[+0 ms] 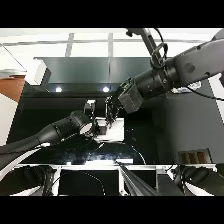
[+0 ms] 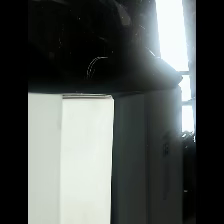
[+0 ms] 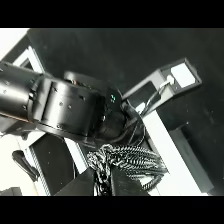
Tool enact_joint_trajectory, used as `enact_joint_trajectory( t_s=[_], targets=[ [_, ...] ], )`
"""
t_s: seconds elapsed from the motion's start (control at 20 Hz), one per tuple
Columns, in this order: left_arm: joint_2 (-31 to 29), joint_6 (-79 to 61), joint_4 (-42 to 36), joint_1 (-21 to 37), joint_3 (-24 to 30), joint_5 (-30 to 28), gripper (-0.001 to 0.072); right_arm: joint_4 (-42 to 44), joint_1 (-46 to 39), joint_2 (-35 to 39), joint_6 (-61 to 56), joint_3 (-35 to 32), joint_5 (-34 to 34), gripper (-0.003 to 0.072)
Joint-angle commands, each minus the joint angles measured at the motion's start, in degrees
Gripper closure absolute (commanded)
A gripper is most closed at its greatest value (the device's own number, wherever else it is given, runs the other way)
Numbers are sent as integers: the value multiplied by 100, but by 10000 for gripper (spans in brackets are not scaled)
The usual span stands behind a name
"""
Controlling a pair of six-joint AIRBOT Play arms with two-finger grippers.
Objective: Fold the box and place the chain.
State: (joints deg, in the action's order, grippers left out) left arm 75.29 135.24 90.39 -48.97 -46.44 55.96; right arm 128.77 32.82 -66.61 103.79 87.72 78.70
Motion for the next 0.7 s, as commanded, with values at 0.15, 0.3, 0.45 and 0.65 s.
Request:
enact_joint_trajectory(
  t_s=[0.15, 0.3, 0.45, 0.65],
  targets=[
    [4, -2, 0, 0, 2, 2, 680, -153, -7, 7, -26, 129, 407, 662],
    [4, -2, 0, 0, 2, 0, 680, -153, 22, 0, -55, 127, 704, 662],
    [4, 0, 0, 0, 2, -2, 680, -131, 92, -4, -55, 22, 723, 662],
    [4, 0, 0, 0, 2, 0, 680, -92, 205, -9, -55, -673, 284, 661]
  ],
)
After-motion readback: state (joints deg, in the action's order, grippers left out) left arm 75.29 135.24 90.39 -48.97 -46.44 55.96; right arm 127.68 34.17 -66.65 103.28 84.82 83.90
